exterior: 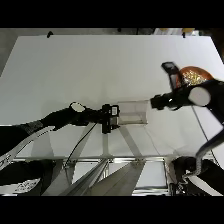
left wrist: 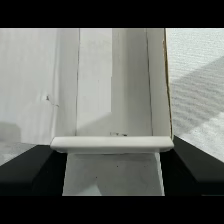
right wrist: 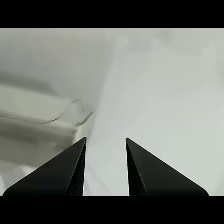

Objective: Fold the box and place the chain.

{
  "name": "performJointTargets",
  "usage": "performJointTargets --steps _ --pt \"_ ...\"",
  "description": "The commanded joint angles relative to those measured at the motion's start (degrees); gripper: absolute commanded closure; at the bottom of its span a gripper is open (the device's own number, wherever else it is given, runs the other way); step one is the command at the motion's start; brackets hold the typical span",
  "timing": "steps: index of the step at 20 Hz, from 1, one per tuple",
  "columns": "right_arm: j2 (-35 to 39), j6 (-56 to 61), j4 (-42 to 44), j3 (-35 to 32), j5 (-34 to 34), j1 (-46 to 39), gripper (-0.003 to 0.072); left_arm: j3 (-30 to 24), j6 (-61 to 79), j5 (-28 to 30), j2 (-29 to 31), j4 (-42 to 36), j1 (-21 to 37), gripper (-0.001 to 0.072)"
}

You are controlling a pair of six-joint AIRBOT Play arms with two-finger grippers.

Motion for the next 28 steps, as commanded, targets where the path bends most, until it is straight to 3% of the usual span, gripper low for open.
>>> performJointTargets --steps 1,3,5,9,17,28 --pt "-1.8 -9.8 -0.6 7.1 0.1 -15.7 0.0442 0.0 0.0 0.0 0.0 0.0 0.0 0.0398" --pt "-5.9 -11.3 -0.1 8.6 -3.8 -24.6 0.0457 0.0 0.0 0.0 0.0 0.0 0.0 0.0398" --pt "-11.1 -14.7 0.0 8.7 -6.1 -31.3 0.0522 0.0 0.0 0.0 0.0 0.0 0.0 0.0398" --pt "-21.0 -16.3 0.0 8.7 -12.5 -37.6 0.0518 0.0 0.0 0.0 0.0 0.0 0.0 0.0398" --pt "-29.3 -19.6 -0.8 8.7 -17.0 -38.3 0.0508 0.0 0.0 0.0 0.0 0.0 0.0 0.0398" --pt "-30.9 -19.5 -5.2 8.7 -17.9 -38.3 0.0481 0.0 0.0 0.0 0.0 0.0 0.0 0.0398"
